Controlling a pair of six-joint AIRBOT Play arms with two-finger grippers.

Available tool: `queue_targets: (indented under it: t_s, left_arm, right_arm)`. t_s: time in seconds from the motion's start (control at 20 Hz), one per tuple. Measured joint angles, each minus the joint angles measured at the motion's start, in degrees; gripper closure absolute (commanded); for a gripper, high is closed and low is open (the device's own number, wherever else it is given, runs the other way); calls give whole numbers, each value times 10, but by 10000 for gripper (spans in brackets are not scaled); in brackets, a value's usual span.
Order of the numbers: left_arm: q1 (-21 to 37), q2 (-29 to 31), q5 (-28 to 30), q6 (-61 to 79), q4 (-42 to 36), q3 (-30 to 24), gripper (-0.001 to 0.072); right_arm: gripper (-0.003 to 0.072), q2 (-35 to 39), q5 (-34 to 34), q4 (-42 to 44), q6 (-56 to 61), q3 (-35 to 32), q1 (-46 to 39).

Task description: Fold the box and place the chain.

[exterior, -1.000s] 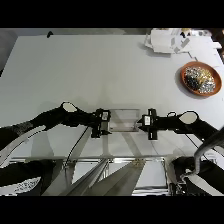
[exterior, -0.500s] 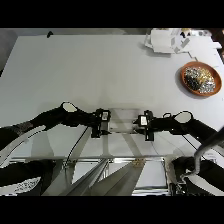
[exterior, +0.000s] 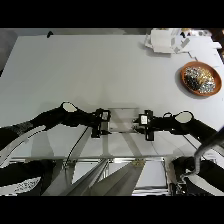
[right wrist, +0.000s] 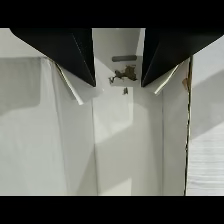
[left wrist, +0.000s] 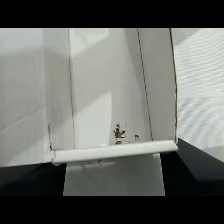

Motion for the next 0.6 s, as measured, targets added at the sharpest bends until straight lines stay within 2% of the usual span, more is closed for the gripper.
queue_targets:
  t_s: [0.15, 0.3, 0.4, 0.5, 0.6]
  left_arm:
    - [0, 0, 0, 0, 0, 0, 560]
    - [0, 0, -1, 2, 1, 0, 560]
    - [0, 0, -1, 2, 1, 0, 560]
    - [0, 0, -1, 2, 1, 0, 560]
    - [0, 0, -1, 2, 1, 0, 560]
  right_arm:
    - [346, 45, 18, -66, 58, 0, -18]
    - [358, 98, 69, -137, 110, 0, -56]
    - [463, 136, 95, -150, 136, 0, -83]
    - [663, 168, 117, -135, 178, 0, -101]
    - [662, 187, 127, -124, 239, 0, -111]
